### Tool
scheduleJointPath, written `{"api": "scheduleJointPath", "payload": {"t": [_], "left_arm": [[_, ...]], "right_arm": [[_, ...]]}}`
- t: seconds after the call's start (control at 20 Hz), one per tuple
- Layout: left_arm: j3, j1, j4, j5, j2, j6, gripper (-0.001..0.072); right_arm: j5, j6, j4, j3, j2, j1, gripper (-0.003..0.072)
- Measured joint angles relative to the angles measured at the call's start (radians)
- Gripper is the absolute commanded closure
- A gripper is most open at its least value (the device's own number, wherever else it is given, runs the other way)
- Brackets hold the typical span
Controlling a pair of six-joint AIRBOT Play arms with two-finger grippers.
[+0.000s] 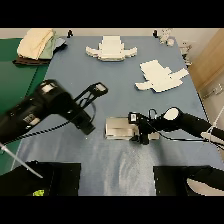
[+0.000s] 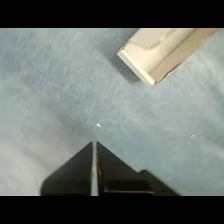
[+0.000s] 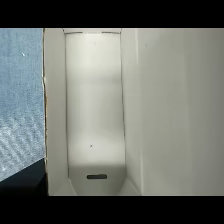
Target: Fold the box.
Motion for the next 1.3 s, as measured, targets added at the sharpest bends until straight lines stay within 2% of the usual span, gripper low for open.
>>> {"api": "scheduleJointPath", "payload": {"t": [0.15, 0.25, 0.35, 0.5, 0.8, 1.05, 1.3], "left_arm": [[-0.157, 0.163, -0.179, 0.135, 0.067, 0.395, 0.0011], [-0.241, 0.235, -0.306, 0.216, 0.074, 0.607, 0.0011], [-0.315, 0.282, -0.439, 0.292, 0.056, 0.827, 0.0012], [-0.385, 0.311, -0.602, 0.353, -0.002, 1.117, 0.0012], [-0.429, 0.320, -0.850, 0.447, -0.139, 1.479, 0.0012], [-0.433, 0.284, -0.958, 0.516, -0.196, 1.565, 0.0011], [-0.431, 0.246, -1.003, 0.552, -0.235, 1.587, 0.0012]], "right_arm": [[0.000, 0.000, 0.000, 0.000, 0.000, 0.000, 0.0087], [0.000, 0.000, 0.000, 0.000, 0.000, 0.000, 0.0087], [0.000, 0.000, 0.000, 0.000, 0.000, 0.000, 0.0087], [0.000, 0.000, 0.000, 0.000, 0.000, 0.000, 0.0087], [0.000, 0.000, 0.000, 0.000, 0.000, 0.000, 0.0086], [0.000, 0.000, 0.000, 0.000, 0.000, 0.000, 0.0087], [0.000, 0.000, 0.000, 0.000, 0.000, 0.000, 0.0087]]}}
